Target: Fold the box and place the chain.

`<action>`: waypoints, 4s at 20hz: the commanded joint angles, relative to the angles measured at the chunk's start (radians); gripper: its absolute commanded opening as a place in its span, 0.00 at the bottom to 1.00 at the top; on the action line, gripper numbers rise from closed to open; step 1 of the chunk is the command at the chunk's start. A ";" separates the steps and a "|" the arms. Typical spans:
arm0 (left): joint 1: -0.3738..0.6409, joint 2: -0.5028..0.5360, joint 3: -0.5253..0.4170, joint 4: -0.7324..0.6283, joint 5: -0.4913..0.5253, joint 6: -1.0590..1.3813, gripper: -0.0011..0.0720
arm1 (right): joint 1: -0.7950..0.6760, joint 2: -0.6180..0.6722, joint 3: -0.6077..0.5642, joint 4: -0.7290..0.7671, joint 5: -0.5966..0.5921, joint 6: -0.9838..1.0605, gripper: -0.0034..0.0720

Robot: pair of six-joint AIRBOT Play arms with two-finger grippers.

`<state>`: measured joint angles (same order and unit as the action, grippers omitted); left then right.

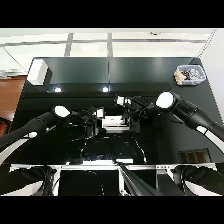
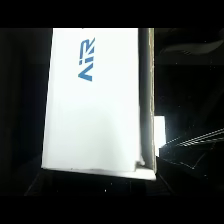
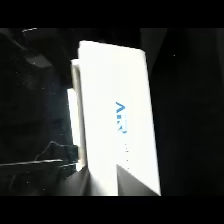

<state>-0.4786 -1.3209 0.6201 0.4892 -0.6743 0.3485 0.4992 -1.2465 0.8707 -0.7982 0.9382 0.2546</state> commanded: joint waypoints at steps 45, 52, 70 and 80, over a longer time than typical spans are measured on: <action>0.000 0.002 0.000 0.000 0.010 -0.002 0.56 | -0.251 0.146 0.000 0.076 0.149 0.749 0.06; 0.046 0.164 0.006 0.203 -0.067 -0.396 0.99 | -0.432 0.320 -0.001 -0.156 0.451 0.916 0.06; -0.118 -0.197 0.436 0.228 -0.332 -0.629 0.99 | -0.432 0.319 -0.001 -0.157 0.311 0.932 0.06; -0.236 -0.198 0.469 0.555 -0.316 -0.749 0.99 | -0.432 0.319 -0.001 -0.164 0.311 0.932 0.06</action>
<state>-0.6758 -1.5166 1.0710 0.8978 -1.0042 -0.3054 0.0681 -0.9276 0.8696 -0.9615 1.2491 1.1862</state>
